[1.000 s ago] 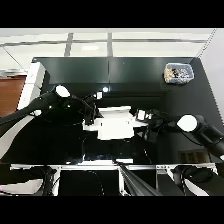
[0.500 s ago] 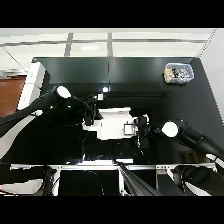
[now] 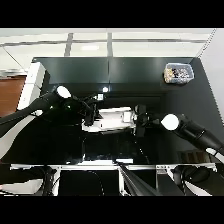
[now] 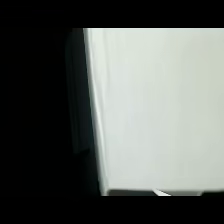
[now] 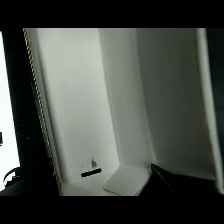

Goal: Fold the box and place the chain.

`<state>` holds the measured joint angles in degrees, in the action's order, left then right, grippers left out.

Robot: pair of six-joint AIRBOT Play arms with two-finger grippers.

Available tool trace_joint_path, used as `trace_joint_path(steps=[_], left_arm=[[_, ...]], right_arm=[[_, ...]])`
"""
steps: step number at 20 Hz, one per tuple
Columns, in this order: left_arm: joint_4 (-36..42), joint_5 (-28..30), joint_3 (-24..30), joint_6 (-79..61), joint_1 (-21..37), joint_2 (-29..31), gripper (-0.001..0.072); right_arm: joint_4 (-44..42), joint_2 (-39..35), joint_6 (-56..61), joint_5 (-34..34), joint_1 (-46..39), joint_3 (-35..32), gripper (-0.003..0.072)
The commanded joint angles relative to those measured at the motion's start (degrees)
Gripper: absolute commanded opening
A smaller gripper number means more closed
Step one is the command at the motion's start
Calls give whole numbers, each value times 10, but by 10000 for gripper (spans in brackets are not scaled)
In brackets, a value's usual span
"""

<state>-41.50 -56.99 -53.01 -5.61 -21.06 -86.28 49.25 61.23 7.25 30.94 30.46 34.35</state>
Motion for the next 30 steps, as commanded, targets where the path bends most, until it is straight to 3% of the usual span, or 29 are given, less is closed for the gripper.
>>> trace_joint_path(steps=[1, 5, 9, 11, 15, 30], left_arm=[[0, -3, 0, 0, 0, 0, 30], [2, -3, 0, 0, 0, 0, 30], [2, -4, 0, 0, 0, 0, 30], [2, -5, 0, 0, 0, 0, 30], [2, -5, 0, 0, 0, 0, 30], [2, -6, 0, 0, 0, 0, 30]], right_arm=[[-23, 1, -2, 22, -39, 21, 707], [-43, 25, -27, 42, -51, 21, 707], [-187, 50, -167, 75, -62, 21, 707], [-218, 66, -185, 101, -78, 21, 707], [-225, 87, -198, 153, -105, 19, 707], [-174, 154, -224, 126, -84, 19, 707]])
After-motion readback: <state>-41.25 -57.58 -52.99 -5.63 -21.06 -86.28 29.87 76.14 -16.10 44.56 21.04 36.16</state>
